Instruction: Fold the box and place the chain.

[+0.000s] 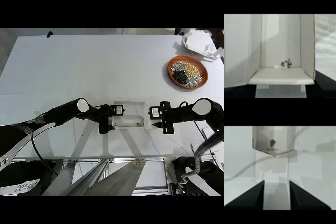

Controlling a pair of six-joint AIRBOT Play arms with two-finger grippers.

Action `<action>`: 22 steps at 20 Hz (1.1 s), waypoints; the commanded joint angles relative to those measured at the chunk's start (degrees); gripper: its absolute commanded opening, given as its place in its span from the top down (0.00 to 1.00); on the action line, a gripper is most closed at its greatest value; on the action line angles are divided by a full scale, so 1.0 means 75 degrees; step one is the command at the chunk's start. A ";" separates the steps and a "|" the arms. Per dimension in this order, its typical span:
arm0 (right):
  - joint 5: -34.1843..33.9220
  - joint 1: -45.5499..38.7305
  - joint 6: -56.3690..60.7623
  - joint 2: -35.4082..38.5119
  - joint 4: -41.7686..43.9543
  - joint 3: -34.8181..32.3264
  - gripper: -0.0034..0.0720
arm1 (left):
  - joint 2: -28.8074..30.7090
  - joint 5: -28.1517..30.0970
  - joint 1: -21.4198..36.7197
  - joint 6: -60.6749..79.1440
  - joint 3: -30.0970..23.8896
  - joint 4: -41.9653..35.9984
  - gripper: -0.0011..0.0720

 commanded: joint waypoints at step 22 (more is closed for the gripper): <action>-0.1480 0.0892 -0.1486 -0.0985 0.1597 -0.0329 0.82 | 0.0003 0.0000 -0.0006 0.0003 0.0006 0.0000 0.62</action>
